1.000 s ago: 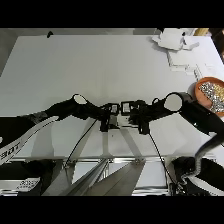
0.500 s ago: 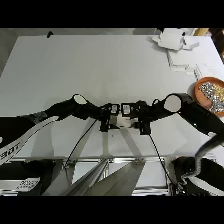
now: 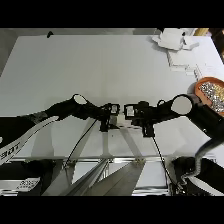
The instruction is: Fold the box and place the chain.
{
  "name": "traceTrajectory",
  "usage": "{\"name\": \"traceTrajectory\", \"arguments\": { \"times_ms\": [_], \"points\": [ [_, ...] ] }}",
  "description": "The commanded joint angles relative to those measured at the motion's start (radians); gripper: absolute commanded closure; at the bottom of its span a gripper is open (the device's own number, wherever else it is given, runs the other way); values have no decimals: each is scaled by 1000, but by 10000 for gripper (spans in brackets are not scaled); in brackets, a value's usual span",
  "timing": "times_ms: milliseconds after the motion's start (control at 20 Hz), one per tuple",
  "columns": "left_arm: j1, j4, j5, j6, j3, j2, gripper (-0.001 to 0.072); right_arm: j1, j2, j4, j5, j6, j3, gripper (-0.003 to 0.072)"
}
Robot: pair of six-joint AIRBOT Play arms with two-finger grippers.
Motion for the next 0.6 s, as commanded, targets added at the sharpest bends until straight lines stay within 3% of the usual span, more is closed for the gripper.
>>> {"name": "traceTrajectory", "arguments": {
  "times_ms": [0,550],
  "points": [
    [0,0,0,-1,0,0,437,-19,8,3,-3,1,0,665],
    [1,0,0,-1,0,0,437,0,-114,19,-18,0,-22,665]
  ]
}}
